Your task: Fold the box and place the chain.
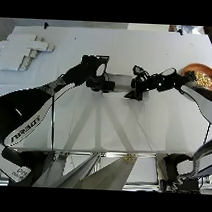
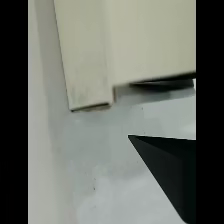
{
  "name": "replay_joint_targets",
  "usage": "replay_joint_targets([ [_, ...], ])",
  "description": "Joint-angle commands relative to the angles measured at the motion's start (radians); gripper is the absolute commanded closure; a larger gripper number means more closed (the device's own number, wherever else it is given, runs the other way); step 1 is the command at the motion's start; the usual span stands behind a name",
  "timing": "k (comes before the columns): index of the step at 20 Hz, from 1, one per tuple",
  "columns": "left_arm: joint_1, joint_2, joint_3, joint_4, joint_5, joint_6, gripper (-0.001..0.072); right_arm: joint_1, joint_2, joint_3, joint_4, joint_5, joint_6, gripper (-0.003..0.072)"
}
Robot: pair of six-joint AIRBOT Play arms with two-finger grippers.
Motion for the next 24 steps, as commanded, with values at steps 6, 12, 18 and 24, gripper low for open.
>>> replay_joint_targets([
  [6,0.000,-0.006,0.014,-0.011,-0.050,-0.087,0.0455,0.000,0.001,0.000,-0.002,0.000,0.000,0.0351],
  [12,-0.001,-0.030,0.014,-0.073,-0.052,-0.151,0.0624,0.000,0.001,0.000,-0.002,0.000,0.000,0.0351],
  [18,-0.001,-0.035,0.014,-0.084,-0.036,-0.150,0.0702,0.000,0.001,0.000,-0.002,0.000,0.000,0.0351],
  [24,0.036,-0.035,0.014,-0.190,-0.036,-0.138,0.0319,0.000,0.001,0.000,-0.002,0.000,0.000,0.0351],
])
